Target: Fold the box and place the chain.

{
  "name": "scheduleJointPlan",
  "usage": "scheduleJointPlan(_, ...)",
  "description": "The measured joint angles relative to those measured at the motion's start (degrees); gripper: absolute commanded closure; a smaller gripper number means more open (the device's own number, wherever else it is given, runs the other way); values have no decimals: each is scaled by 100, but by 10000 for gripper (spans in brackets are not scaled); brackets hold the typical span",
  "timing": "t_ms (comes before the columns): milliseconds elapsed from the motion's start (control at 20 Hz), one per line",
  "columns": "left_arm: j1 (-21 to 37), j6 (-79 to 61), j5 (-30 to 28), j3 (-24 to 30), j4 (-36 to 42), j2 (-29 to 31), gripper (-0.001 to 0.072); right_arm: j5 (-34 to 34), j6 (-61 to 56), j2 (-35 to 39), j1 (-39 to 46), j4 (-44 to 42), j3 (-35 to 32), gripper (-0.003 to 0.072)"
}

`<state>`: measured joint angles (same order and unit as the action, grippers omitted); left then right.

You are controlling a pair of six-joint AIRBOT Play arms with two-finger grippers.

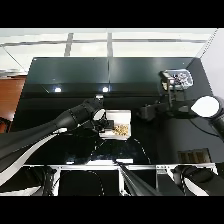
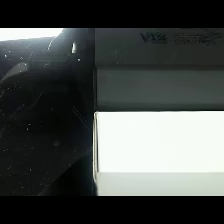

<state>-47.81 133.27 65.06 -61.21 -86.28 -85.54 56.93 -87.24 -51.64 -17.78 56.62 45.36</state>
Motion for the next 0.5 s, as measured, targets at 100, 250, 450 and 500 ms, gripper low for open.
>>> scheduleJointPlan(100,0,0,0,0,0,0,681,2,2,0,435,507,-2,429)
scheduleJointPlan(250,0,0,-39,0,0,0,681,-144,24,0,922,931,-2,430)
scheduleJointPlan(450,2,111,-142,0,17,0,682,-638,70,0,1161,1150,-2,430)
scheduleJointPlan(500,0,197,-160,0,20,4,682,-763,74,0,1191,1198,-2,431)
